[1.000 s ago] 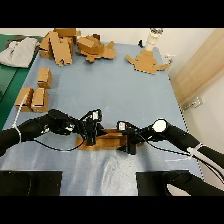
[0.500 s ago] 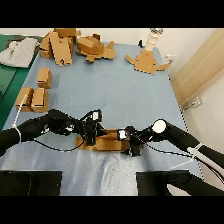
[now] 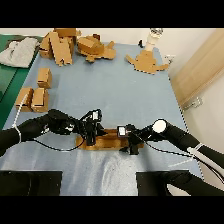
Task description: Fold the box.
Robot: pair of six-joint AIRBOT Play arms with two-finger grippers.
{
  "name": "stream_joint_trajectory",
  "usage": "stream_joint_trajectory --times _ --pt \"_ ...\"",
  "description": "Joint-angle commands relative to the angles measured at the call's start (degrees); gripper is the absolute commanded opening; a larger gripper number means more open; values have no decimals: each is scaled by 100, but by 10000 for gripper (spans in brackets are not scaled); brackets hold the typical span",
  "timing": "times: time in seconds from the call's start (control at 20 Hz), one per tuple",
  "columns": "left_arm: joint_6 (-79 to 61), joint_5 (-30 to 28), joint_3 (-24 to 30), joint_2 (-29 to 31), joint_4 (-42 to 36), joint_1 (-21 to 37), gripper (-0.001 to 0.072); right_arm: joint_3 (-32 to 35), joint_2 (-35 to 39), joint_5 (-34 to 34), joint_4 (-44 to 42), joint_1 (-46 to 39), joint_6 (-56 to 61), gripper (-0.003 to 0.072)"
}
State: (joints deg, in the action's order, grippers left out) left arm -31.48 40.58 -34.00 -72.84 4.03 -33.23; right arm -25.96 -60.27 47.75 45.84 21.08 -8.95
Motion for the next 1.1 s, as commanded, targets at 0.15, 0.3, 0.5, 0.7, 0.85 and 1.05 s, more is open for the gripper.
stream_joint_trajectory --times 0.15,0.3,0.5,0.7,0.85,1.05 --pt "0 4 2 4 2 0 15 -4 -7 -63 -146 7 11 715" --pt "0 4 2 4 2 0 15 -4 -7 -63 -155 7 11 715" --pt "2 4 2 4 2 0 15 -4 -13 -70 -153 7 11 714" --pt "0 4 2 4 2 0 15 -4 -48 -81 -153 9 11 704" --pt "0 4 2 2 2 0 15 -4 -48 -79 -153 9 11 703" --pt "0 4 2 4 2 0 15 -4 -48 -74 -107 9 17 700"
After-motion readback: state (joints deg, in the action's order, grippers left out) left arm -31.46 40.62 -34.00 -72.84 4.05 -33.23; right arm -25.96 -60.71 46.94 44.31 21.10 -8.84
